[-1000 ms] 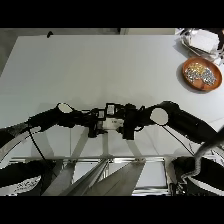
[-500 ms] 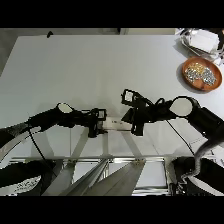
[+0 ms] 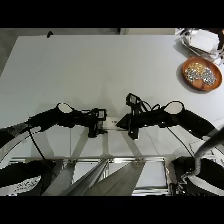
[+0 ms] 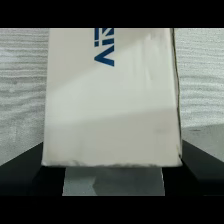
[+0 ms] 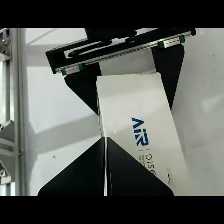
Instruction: Fold the box and place the chain.
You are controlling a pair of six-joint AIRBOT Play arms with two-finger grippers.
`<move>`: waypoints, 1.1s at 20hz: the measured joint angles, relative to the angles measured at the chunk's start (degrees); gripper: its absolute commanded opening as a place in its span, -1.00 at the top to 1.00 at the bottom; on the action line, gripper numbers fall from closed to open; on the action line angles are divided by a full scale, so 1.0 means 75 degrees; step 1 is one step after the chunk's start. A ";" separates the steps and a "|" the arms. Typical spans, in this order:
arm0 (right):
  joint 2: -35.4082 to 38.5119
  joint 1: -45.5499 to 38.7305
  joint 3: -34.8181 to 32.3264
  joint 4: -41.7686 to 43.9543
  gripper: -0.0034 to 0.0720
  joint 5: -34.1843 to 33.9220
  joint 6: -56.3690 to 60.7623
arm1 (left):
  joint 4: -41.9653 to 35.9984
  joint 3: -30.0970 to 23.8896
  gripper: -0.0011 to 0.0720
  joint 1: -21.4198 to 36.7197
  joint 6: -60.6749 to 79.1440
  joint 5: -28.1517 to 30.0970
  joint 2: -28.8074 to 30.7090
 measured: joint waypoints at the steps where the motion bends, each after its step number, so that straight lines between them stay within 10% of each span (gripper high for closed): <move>1: -0.0087 0.0000 -0.0020 0.0128 0.88 0.0006 -0.0111 | -0.0003 0.0000 0.39 0.0003 0.0000 0.0000 0.0000; 22: -0.0935 -0.0015 -0.0525 0.0501 0.88 -0.0239 -0.0635 | 0.0003 0.0000 0.39 0.0000 0.0009 0.0003 0.0000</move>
